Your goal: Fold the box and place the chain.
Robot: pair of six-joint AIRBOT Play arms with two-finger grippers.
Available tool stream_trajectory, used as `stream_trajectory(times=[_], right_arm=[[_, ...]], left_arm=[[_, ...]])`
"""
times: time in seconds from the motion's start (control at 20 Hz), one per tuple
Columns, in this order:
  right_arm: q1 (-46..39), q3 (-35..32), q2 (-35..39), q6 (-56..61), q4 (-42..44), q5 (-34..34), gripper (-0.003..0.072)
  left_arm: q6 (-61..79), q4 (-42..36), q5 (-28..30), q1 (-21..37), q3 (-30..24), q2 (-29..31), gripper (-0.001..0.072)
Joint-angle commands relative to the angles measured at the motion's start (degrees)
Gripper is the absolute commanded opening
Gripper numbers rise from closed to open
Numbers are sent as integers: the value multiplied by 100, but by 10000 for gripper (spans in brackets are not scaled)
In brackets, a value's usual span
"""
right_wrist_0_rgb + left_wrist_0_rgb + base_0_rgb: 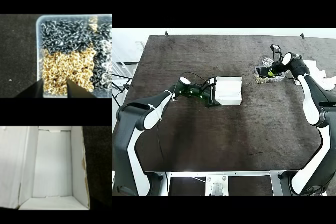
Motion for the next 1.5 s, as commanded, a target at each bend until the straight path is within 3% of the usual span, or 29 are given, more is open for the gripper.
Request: stream_trajectory(times=[0.0, 0.15, 0.4, 1.15, 1.45], right_arm=[[-11, 50, -140, -48, 125, 122, 277], [-11, 52, -179, -50, 79, 96, 13], [17, 448, 79, -44, 83, 151, 11], [315, 466, 2911, -717, 11, 505, 11], [400, 466, 3521, -785, -131, 492, 10]], left_arm=[[0, 0, 7, -2, -2, -4, 411], [0, 0, 9, -2, -2, -4, 411], [0, 0, 4, -2, -2, -4, 411], [0, 0, 4, -2, -2, -4, 411], [2, 0, 2, -2, -2, -4, 411]])
